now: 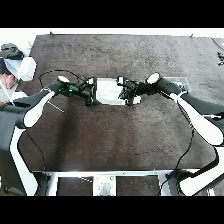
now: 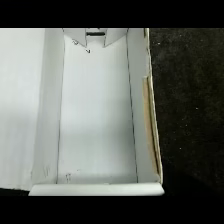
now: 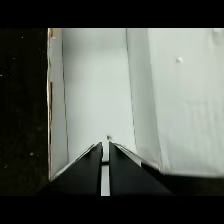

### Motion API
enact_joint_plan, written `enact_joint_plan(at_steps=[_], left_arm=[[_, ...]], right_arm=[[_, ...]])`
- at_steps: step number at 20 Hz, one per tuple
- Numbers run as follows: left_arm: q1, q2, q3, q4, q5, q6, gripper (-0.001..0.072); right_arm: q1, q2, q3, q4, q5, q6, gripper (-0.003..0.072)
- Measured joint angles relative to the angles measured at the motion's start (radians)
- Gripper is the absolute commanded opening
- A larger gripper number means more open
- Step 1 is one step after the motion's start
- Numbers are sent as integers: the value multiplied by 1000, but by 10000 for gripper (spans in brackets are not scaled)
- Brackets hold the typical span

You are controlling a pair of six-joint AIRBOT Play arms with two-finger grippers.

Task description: Fold the box and place the chain.

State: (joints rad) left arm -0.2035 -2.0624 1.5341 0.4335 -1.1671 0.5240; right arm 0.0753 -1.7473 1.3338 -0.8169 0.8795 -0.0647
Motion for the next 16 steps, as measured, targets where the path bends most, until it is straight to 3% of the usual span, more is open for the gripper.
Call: enact_joint_plan(at_steps=[5, 6, 10, 16], left_arm=[[0, 0, 0, 0, 0, 0, 347], [0, 0, 0, 0, 0, 0, 347], [0, 0, 0, 0, 0, 0, 347], [0, 0, 0, 0, 0, 0, 347]], right_arm=[[-72, 101, 0, -130, 8, 405, 108], [-93, 119, 1, -144, 9, 485, -7], [-197, 153, 1, -173, 47, 790, -9], [-297, 96, -34, -95, 111, 945, -8]])
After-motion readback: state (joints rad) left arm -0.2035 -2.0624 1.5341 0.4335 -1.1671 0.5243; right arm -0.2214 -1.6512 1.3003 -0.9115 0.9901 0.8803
